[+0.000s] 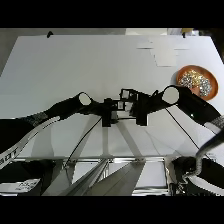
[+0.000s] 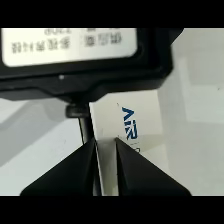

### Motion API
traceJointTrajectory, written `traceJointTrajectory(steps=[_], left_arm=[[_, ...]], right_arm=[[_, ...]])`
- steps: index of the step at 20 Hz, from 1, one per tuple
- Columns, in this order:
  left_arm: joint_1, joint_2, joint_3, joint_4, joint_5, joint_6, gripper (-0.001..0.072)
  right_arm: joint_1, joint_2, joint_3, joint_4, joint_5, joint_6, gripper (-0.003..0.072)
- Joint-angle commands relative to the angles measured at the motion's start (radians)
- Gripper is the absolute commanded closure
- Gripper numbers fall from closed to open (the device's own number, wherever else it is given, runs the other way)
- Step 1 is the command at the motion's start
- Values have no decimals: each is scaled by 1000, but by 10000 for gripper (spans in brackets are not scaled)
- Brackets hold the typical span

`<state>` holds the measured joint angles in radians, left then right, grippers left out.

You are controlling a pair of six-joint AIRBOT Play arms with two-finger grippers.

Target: Fold the box and place the chain.

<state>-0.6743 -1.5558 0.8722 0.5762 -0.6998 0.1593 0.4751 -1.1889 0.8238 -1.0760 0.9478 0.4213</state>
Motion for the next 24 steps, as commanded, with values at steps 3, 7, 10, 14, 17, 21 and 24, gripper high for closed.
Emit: traceJointTrajectory(steps=[3, 7, 10, 14, 17, 21, 24], left_arm=[[0, 1, 0, 0, 0, -2, 647], [0, 1, 0, 0, 0, -2, 647], [0, 1, 0, 0, 0, -2, 647], [-1, 1, 0, 0, 0, -2, 647], [0, 1, 0, 0, 0, -2, 647], [0, 1, 0, 0, 0, -2, 647], [0, 1, 0, 0, 0, -2, 647]], right_arm=[[1, 2, -7, 68, 34, -12, 382], [-10, 48, -7, 64, 40, -11, 383], [-31, 71, -7, 64, 85, -11, 389], [-35, 69, -7, 55, 116, -28, 468], [-35, 69, -7, -11, 139, -38, 467], [-35, 69, -7, -56, 128, -37, 566], [-35, 69, -7, -53, 121, -37, 650]])
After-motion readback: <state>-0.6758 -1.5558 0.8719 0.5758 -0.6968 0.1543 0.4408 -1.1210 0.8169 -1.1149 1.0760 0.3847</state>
